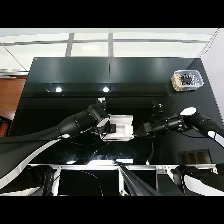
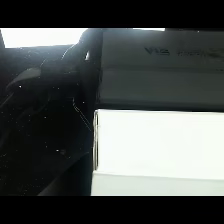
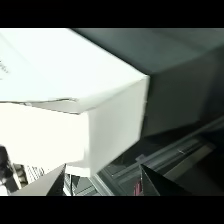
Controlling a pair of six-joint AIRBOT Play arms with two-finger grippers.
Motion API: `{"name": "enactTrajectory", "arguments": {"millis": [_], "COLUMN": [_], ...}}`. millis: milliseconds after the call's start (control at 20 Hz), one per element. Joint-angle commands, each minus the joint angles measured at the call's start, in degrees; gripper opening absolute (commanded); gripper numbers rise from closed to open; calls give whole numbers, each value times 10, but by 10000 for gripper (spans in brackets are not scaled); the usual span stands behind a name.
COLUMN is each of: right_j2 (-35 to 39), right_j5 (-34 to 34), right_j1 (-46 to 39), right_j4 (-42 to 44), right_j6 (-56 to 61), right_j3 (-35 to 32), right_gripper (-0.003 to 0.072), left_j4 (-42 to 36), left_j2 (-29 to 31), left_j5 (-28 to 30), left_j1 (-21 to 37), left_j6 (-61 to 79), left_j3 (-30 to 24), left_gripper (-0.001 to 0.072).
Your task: Fold the box and place the chain.
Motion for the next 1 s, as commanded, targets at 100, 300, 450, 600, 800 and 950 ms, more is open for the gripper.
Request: {"name": "enactTrajectory", "arguments": {"millis": [100, 300, 450, 600, 800, 950], "right_j2": [0, 0, 0, 0, 0, -1], "right_j5": [-76, -151, -187, -190, -165, -135], "right_j1": [70, 144, 202, 249, 310, 352], "right_j4": [-3, -99, -222, -325, -470, -522], "right_j6": [52, 220, 373, 483, 655, 722], "right_j3": [31, 78, 124, 167, 203, 213], "right_gripper": [541, 540, 499, 499, 498, 490], "left_j4": [0, 0, 0, 0, 1, 1], "left_j2": [0, 0, 0, 0, 0, 0], "left_j5": [0, 0, 0, 0, 5, 5], "left_j1": [0, 0, 0, 0, 0, 0], "left_j6": [0, 0, 0, 0, 0, 0], "left_j3": [0, 0, 0, 0, 0, 0], "left_gripper": [29, 28, 29, 29, 28, 29]}}
